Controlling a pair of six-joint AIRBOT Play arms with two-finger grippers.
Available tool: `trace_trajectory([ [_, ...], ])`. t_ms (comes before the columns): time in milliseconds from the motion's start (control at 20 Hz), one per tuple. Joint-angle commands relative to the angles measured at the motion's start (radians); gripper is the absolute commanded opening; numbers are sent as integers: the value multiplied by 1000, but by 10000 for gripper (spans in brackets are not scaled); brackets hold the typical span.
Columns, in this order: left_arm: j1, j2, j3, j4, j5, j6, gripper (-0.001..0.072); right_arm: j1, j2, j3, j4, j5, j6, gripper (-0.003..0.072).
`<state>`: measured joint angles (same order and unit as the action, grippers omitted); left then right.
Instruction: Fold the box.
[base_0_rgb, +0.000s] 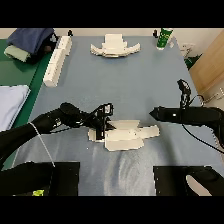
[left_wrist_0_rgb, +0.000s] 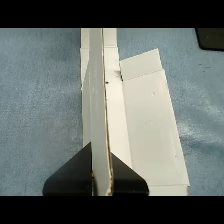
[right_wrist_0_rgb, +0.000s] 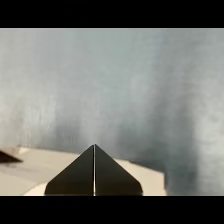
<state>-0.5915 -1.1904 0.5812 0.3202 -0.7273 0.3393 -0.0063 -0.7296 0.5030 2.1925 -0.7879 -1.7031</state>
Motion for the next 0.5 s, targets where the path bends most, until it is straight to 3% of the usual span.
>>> trace_trajectory([
  [0,1,0,0,2,3,0,17,39,16,1,29,-209,-52,2],
  [200,1,0,0,2,2,0,17,267,77,0,-17,-355,-53,1],
  [400,0,0,0,2,2,0,17,630,103,-2,-339,-333,-163,8],
  [450,-1,0,0,1,2,1,17,706,87,-6,-398,-306,-219,188],
])
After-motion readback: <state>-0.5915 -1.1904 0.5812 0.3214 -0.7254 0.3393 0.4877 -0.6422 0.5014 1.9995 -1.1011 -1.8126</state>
